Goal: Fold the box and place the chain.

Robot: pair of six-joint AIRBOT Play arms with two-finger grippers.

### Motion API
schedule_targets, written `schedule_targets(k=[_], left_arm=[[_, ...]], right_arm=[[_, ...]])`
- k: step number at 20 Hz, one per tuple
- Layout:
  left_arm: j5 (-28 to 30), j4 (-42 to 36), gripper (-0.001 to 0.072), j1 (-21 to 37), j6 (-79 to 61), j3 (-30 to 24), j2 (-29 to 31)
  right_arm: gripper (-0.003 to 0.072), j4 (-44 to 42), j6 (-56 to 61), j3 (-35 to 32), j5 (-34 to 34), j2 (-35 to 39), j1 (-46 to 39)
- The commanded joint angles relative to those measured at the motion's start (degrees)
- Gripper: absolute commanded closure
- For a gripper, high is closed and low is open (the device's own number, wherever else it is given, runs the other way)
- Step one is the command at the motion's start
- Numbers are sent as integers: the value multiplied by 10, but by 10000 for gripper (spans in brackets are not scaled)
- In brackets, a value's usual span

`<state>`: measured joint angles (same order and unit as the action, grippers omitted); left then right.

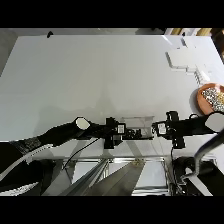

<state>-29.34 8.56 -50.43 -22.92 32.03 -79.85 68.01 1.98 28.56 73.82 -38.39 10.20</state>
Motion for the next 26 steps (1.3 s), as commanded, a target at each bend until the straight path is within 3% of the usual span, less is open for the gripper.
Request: schedule_targets(k=[1,6,19,20,21,22,26], left_arm=[[0,0,503,0,0,0,0],[0,0,503,0,0,0,0],[0,0,503,0,0,0,0],[0,0,503,0,0,0,0],[0,0,503,0,0,0,0],[0,0,503,0,0,0,0],[0,0,503,0,0,0,0]], right_arm=[[503,17,9,-13,14,-18,0],[507,-80,-29,-29,-16,-38,1],[531,-72,-36,-54,-40,-46,1],[547,-72,-36,-54,-43,-46,1],[639,-72,-36,-54,-43,-46,1],[666,-72,-36,-54,-44,-46,1],[666,-60,-36,-54,-47,-38,1]])
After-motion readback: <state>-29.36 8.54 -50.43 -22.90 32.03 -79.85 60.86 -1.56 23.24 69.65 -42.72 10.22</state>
